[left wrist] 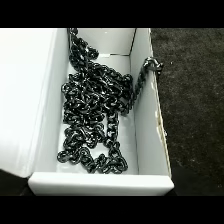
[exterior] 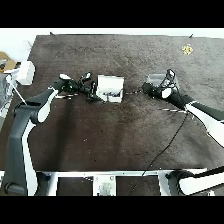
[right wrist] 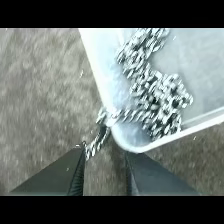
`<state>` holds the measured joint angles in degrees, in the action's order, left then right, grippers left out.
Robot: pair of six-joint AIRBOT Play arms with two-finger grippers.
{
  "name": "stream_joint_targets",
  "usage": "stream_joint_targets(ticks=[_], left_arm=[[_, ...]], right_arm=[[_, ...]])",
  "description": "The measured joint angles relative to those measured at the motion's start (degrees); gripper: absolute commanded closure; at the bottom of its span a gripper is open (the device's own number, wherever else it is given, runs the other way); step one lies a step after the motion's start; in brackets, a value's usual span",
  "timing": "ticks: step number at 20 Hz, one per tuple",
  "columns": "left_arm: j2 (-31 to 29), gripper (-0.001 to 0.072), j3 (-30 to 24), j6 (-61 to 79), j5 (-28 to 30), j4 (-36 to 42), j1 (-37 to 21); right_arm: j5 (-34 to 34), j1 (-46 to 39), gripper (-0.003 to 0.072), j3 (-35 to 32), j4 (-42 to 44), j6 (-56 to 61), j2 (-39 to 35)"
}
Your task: Fold the box and place the chain.
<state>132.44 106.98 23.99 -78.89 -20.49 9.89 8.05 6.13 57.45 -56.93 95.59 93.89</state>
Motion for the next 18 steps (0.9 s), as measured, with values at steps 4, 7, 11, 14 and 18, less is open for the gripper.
stream_joint_targets(ticks=[4,7,11,14,18], left_arm=[[0.00,0.0484,0.00,0.00,0.00,-0.02,0.00],[0.00,0.0484,0.00,0.00,0.00,0.00,0.00],[0.00,0.0484,0.00,0.00,0.00,0.00,0.00],[0.00,0.0483,0.00,0.00,-0.02,0.00,0.00],[0.00,0.0483,0.00,0.00,0.00,-0.02,0.00]], right_arm=[[-3.96,0.70,0.0489,0.02,2.78,0.09,0.74],[-5.35,0.98,0.0669,0.07,4.00,0.44,1.70],[-5.81,1.38,0.0685,0.42,4.61,0.87,1.73],[-3.98,3.04,0.0685,0.61,2.97,-0.35,-2.51],[-0.52,6.23,0.0685,0.68,-2.19,-2.19,-12.92]])
